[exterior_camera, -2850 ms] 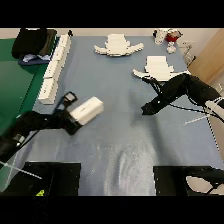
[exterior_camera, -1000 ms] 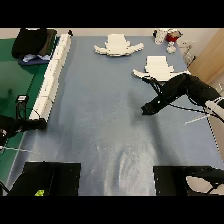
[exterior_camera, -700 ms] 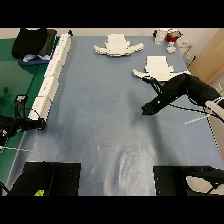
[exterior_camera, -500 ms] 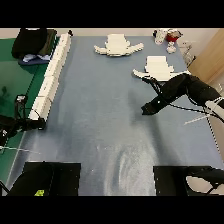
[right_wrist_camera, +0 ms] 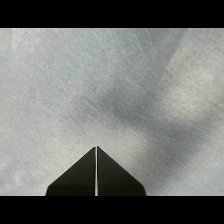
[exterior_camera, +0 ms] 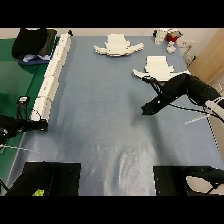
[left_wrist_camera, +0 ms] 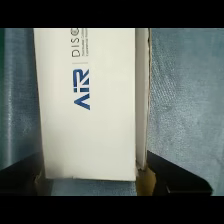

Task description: Fold the box.

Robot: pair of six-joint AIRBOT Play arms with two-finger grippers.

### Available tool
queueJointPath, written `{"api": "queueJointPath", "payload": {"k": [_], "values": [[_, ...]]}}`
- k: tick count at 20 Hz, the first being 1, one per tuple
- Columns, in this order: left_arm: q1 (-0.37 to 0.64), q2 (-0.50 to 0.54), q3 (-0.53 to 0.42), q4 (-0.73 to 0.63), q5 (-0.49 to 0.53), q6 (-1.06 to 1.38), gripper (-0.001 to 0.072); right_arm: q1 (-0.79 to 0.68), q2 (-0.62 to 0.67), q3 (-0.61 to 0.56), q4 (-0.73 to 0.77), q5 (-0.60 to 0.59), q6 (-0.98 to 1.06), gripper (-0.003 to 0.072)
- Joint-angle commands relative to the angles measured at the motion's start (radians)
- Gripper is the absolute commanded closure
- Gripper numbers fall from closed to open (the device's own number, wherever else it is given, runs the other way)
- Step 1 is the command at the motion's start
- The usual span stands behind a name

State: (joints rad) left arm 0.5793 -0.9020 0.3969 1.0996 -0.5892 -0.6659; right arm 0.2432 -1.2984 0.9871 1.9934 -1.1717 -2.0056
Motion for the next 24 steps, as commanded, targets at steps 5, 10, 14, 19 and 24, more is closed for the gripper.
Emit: {"api": "queueJointPath", "payload": {"k": [5,10,14,19,24], "values": [[0.002,0.097,0.041,0.108,-0.187,-0.016,0.0005,0.0,-0.001,0.001,0.0,0.001,0.0,0.068],[0.002,0.258,0.111,0.117,-0.499,-0.072,0.0006,0.0,-0.001,0.001,0.0,0.0,0.0,0.0681],[-0.028,0.36,0.186,0.108,-0.619,-0.214,0.0007,0.0,-0.001,0.001,0.0,0.0,0.0,0.068],[-0.227,0.324,0.354,0.045,-0.616,-0.327,0.0576,0.0,-0.001,0.001,0.0,0.0,0.0,0.0681],[-0.549,0.005,0.599,0.045,-0.592,-0.462,0.0697,0.0,-0.001,0.001,0.0,0.0,0.0,0.068]]}}
